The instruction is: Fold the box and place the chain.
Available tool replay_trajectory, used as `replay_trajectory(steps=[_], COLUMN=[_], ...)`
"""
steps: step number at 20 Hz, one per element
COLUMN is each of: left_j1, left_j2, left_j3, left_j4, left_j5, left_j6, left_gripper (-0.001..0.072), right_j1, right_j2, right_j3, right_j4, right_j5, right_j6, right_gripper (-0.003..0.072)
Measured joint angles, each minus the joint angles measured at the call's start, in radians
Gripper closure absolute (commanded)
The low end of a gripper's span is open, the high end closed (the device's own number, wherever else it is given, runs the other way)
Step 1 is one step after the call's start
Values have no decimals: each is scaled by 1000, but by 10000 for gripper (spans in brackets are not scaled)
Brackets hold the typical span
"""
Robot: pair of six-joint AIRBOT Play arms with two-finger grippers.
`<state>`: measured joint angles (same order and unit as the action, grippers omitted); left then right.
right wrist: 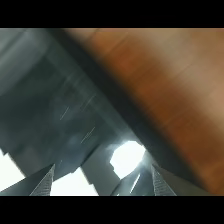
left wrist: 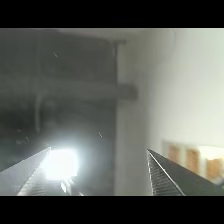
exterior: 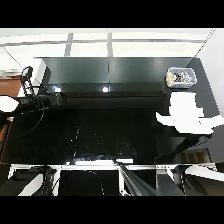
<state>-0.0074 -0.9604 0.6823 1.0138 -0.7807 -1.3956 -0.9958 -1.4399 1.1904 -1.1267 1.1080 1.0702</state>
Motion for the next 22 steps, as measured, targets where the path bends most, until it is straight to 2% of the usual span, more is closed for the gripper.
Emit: replay_trajectory(steps=[3,4,5,6,7,8,9,12,15,18,22], left_j1=[0,0,0,0,0,0,0,0,0,0,0], left_j2=[-35,-43,-48,-51,-55,-56,-58,-61,-64,-72,-95], left_j3=[0,0,0,0,0,0,0,0,0,0,0], left_j4=[-34,-42,-47,-52,-54,-57,-58,-61,-62,-61,-62], left_j5=[-29,-41,-43,-44,-50,-50,-52,-57,-55,-51,-45], left_j6=[0,0,0,0,0,0,0,0,0,0,0], left_gripper=[7,7,7,7,7,7,7,11,12,12,12], right_j1=[25,43,60,72,82,94,105,141,185,248,407], right_j2=[-65,-77,-85,-93,-97,-101,-103,-95,-35,81,277], right_j3=[8,9,10,10,11,11,11,11,1,-53,-205], right_j4=[-1,-22,-45,-64,-66,-75,-79,-106,-80,30,158], right_j5=[101,130,152,163,169,177,193,232,249,229,174], right_j6=[-112,-136,-156,-166,-177,-185,-190,-199,-201,-199,-179], right_gripper=[-8,161,290,374,391,639,673,675,675,675,675])
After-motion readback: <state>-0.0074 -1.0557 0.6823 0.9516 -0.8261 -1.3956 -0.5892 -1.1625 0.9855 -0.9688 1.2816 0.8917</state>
